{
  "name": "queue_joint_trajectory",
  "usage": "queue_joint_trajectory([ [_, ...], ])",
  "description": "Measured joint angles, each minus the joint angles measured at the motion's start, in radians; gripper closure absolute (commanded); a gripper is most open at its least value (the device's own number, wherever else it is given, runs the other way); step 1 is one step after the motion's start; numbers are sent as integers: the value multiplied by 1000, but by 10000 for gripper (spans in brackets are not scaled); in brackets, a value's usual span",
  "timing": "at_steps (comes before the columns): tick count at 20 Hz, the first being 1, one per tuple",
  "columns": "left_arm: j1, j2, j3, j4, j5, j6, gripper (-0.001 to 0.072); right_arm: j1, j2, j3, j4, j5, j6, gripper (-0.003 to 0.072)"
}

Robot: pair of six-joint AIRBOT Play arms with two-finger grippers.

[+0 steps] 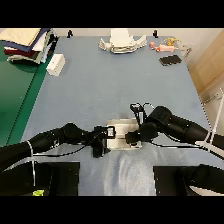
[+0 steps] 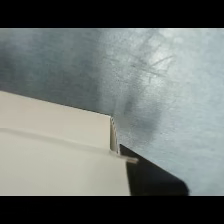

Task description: Fold the box.

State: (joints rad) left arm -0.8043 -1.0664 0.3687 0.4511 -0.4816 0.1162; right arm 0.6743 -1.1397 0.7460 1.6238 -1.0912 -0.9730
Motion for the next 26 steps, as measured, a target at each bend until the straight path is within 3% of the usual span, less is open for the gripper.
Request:
queue_joint_trajectory([
  [1, 0, 0, 0, 0, 0, 0, 266, 13, -14, 7, -19, -3, 37, 245],
  [2, 0, 0, 0, 0, 0, 0, 266, 20, -24, 12, -33, -5, 71, 300],
  [3, 0, 0, 0, 0, 0, 0, 266, 27, -34, 16, -48, -8, 103, 390],
  [4, 0, 0, 0, 0, 0, 0, 266, 31, -40, 18, -59, -9, 131, 531],
  [6, 0, 0, 0, 0, 0, 0, 266, 36, -48, 22, -84, -18, 179, 683],
  [9, 0, 0, 0, 0, 0, -1, 265, 41, -53, 24, -103, -18, 215, 683],
  [10, 0, 0, 0, 0, 0, -1, 266, 42, -55, 25, -107, -18, 219, 664],
  [12, 0, 0, 0, 0, 0, 0, 266, 43, -56, 26, -114, -10, 225, 240],
  [13, 0, 0, 0, 0, 0, 0, 266, 43, -55, 27, -109, -8, 225, 177],
  [20, 0, 0, 0, 0, 0, 0, 265, 43, 11, 74, -91, -111, 216, 177],
  [21, 0, 0, 0, 0, 0, 0, 266, 43, 32, 88, -107, -137, 214, 244],
  [22, 0, 0, 0, 0, 0, 0, 266, 43, 58, 103, -132, -166, 214, 483],
  [23, 0, 0, 0, 0, 0, 0, 266, 41, 82, 113, -157, -190, 214, 629],
  [24, 0, 0, 0, 0, 0, 0, 266, 32, 107, 122, -183, -216, 214, 674],
  [26, 0, 0, 0, 0, 0, 0, 266, -18, 139, 131, -231, -254, 192, 684],
])
